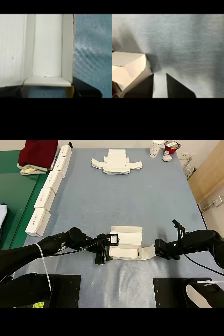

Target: Fold the box.

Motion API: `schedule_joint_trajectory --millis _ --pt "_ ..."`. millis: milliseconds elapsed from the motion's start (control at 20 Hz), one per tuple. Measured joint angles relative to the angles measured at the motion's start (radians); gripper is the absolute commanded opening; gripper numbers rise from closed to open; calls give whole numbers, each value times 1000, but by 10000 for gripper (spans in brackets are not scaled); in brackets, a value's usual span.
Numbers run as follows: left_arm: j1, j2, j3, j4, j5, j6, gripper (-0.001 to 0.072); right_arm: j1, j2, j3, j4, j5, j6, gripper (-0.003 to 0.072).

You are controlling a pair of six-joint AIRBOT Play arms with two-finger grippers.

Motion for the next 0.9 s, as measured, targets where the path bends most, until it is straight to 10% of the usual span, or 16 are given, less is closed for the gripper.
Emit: schedule_joint_trajectory --millis 100,200,900 --pt "0 0 0 0 0 0 453 21 0 19 14 -8 -22 247" --pt "0 0 0 0 0 0 453 54 0 40 23 -23 -40 457" --pt "0 0 0 0 0 0 453 242 -10 89 25 56 -45 444"
